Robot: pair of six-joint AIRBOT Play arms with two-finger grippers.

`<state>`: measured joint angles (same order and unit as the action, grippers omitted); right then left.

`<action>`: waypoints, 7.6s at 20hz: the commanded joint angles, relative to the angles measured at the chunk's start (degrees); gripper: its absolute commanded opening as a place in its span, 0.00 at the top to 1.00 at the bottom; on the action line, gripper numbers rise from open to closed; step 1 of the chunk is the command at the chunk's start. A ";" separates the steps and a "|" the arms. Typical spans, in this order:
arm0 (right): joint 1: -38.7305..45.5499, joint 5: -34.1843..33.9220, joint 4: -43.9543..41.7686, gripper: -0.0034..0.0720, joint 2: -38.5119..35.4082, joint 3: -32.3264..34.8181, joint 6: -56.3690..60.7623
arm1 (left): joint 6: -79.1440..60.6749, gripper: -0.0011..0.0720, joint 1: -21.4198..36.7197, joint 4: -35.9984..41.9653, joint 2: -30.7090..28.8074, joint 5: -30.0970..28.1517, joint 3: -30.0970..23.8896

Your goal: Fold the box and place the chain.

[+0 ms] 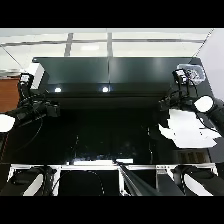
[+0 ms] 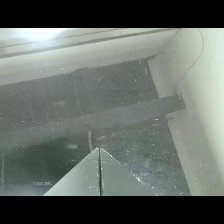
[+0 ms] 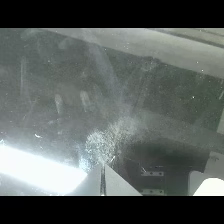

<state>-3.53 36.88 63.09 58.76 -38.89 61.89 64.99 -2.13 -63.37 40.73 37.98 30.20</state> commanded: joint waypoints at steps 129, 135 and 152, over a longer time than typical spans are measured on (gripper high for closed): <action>-3.54 -0.07 -54.01 0.93 -8.94 23.87 -26.58 | -35.06 0.95 -13.25 23.30 62.05 45.03 38.34; -0.74 7.74 -35.58 0.08 -8.96 17.68 -25.05 | -35.04 0.95 -13.40 21.64 58.18 44.39 38.32; -1.22 15.39 -14.64 0.09 -8.72 5.70 -35.80 | -60.33 0.95 -27.65 15.76 41.70 10.88 22.84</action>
<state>-2.74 50.19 50.48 50.00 -34.61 32.82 4.23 -28.18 -45.60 81.78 52.21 53.41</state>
